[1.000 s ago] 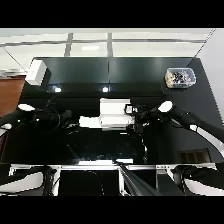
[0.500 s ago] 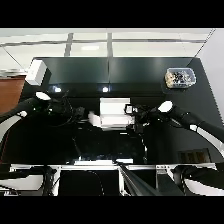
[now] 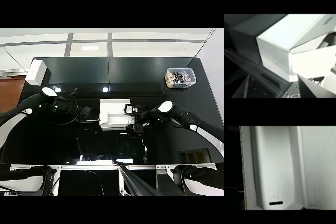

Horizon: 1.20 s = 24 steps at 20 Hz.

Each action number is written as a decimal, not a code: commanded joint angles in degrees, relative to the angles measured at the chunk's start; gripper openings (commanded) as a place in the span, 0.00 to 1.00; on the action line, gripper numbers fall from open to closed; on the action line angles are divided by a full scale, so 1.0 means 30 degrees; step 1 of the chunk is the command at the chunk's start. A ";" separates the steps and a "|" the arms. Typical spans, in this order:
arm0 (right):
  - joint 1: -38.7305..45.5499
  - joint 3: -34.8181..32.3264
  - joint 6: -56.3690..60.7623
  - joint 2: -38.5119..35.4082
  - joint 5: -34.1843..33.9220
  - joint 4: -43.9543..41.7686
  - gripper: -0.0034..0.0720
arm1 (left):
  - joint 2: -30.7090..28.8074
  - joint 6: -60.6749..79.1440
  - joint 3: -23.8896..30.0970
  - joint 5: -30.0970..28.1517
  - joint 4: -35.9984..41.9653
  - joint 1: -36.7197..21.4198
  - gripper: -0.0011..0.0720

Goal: Fold the box and place the chain.

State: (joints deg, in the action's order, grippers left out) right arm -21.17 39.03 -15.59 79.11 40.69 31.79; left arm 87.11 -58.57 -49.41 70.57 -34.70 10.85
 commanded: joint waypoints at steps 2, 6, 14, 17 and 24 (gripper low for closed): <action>-0.0022 0.0007 0.0000 0.0007 0.0007 -0.0007 0.69 | 0.0000 -0.1843 -0.0627 -0.0204 -0.0648 0.1129 0.97; -0.0022 0.0007 0.0000 0.0007 0.0007 -0.0007 0.69 | 0.0007 -0.3286 -0.1457 -0.1231 -0.0838 0.1829 0.97; -0.0022 0.0007 0.0000 0.0007 0.0007 0.0000 0.68 | 0.0007 -0.8714 -0.3694 -0.1894 -0.6222 0.4255 0.69; -0.0022 0.0007 0.0000 0.0007 0.0007 -0.0007 0.68 | 0.0007 -0.9865 -0.4495 -0.2004 -0.7533 0.5311 0.58; -0.0022 0.0007 0.0000 0.0007 0.0007 -0.0007 0.68 | 0.0007 -1.2109 -0.4838 -0.2025 -0.8648 0.6564 0.47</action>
